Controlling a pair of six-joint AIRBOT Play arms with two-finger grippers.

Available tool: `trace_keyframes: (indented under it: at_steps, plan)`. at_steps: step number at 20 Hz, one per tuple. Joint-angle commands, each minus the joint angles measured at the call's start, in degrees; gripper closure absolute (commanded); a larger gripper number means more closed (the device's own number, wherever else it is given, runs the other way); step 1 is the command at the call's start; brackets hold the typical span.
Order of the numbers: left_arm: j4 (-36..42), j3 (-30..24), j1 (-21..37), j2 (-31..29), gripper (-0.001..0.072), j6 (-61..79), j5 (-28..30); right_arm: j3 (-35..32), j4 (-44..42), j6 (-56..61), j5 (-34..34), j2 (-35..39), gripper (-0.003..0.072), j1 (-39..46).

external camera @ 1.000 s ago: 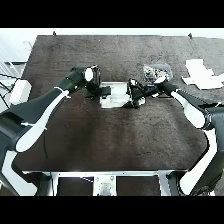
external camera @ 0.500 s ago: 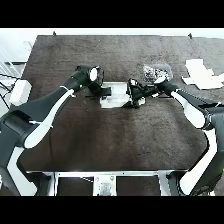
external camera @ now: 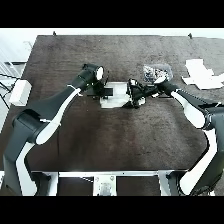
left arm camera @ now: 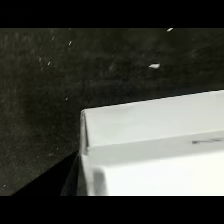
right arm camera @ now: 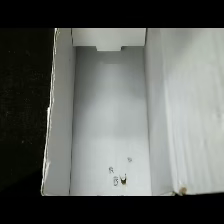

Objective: Fold the box and place the chain.

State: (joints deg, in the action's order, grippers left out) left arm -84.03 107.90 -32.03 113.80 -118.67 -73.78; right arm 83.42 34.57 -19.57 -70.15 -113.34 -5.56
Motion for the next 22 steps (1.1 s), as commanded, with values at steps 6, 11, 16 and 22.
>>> trace_keyframes:
  at_steps: [6,11,16,22]
  plan:
    - [-1.99,0.79,-0.07,0.85,0.054,-2.82,-2.93,-0.02,0.0,0.04,0.0,-0.04,0.0102,-0.02]
    - [-0.24,0.76,-0.07,0.85,0.0691,-2.34,-1.81,-0.02,0.0,0.02,0.0,-0.04,0.0102,-0.02]
    - [0.46,0.81,-0.04,0.83,0.0497,-2.4,-1.09,-0.02,0.0,0.02,0.0,-0.04,0.0102,-0.02]
    - [0.39,5.33,0.44,0.72,0.036,-0.81,-3.65,-0.02,-0.02,0.02,0.0,-0.04,0.0102,-0.02]
